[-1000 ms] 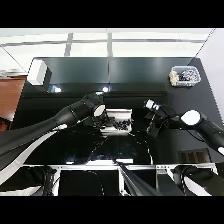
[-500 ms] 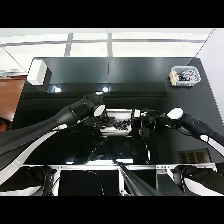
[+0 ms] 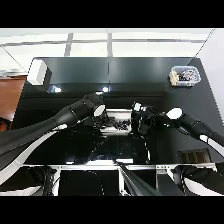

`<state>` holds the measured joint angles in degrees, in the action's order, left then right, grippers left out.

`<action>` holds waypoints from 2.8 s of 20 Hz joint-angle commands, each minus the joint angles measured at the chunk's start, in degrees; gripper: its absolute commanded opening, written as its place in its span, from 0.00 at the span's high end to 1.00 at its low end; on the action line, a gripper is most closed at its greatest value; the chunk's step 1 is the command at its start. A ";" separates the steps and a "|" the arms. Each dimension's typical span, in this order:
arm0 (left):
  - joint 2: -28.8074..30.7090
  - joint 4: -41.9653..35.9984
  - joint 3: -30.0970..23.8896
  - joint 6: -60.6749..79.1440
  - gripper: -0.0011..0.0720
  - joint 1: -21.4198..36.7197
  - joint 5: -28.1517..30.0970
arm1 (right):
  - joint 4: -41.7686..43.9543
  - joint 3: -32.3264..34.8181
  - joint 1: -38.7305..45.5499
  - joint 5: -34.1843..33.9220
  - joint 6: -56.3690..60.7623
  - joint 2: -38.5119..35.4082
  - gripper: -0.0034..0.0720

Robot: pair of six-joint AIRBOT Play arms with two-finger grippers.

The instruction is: Fold the box and place the chain.

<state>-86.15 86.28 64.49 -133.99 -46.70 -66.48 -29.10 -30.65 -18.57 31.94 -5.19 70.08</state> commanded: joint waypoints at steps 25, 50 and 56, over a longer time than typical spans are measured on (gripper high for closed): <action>0.02 0.00 0.04 0.02 0.94 0.04 0.02 | -10.23 0.20 4.81 11.80 45.94 -29.55 0.18; 0.02 0.00 0.04 0.02 0.94 0.04 0.02 | -4.35 -0.22 -2.25 9.75 -10.75 -1.33 0.63; 0.02 0.00 0.04 0.02 0.95 0.04 0.00 | -4.61 -0.22 -2.21 4.72 -7.91 -1.38 0.93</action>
<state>-86.15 86.28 64.47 -133.99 -46.68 -66.46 -33.58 -30.81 -20.82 39.00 -15.35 68.64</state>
